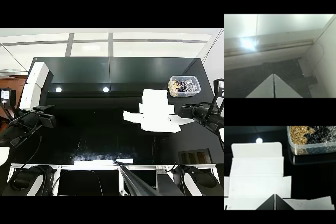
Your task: Fold the box and place the chain.
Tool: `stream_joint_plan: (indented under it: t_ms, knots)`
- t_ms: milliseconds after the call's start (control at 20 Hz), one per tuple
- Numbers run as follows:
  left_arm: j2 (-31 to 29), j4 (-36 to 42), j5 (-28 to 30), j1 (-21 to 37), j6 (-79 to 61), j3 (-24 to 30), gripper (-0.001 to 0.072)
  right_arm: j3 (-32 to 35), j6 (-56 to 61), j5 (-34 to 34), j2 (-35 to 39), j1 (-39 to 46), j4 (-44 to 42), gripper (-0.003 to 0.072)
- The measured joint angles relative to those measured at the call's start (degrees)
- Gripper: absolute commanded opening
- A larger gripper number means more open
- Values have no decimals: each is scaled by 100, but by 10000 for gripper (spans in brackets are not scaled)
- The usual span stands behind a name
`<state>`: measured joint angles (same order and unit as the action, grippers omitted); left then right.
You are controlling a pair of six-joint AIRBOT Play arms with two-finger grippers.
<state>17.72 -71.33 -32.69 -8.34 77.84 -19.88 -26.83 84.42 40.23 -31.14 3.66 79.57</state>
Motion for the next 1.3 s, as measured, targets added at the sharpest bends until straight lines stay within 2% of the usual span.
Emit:
stream_joint_plan:
  t_ms: [300, 350, 400, 450, 600, 800, 1000, 1100, 1200, 1300]
  knots:
    - [0, 20, 813, 0, 0, 0, 38, 0, 4, -221, 0, 0, -280, 32]
    - [-2, 92, 927, 0, 0, 0, 127, 0, 4, -264, 0, 0, -345, 33]
    - [0, 212, 1034, 0, 0, 0, 465, 0, 20, -302, 0, 0, -439, 227]
    - [26, 332, 1126, 0, 0, 0, 714, 0, 22, -328, -4, 0, -516, 720]
    - [219, 629, 1154, 0, 22, -4, 717, 0, 17, -365, -31, 0, -660, 708]
    - [474, 822, 693, -4, 39, -42, 717, -66, 367, -157, -127, 192, -507, 706]
    - [656, 951, 205, -7, 39, -59, 717, -579, 1023, 208, -927, 1423, 577, 707]
    - [737, 1080, 114, -11, 42, -59, 717, -966, 1086, 461, -1602, 2319, 710, 706]
    - [798, 1185, 46, -11, 42, -61, 717, -1445, 319, 986, -2428, 3195, -63, 706]
    - [850, 1266, 2, -11, 42, -61, 717, -1963, -804, 1985, -3379, 3928, -1331, 705]
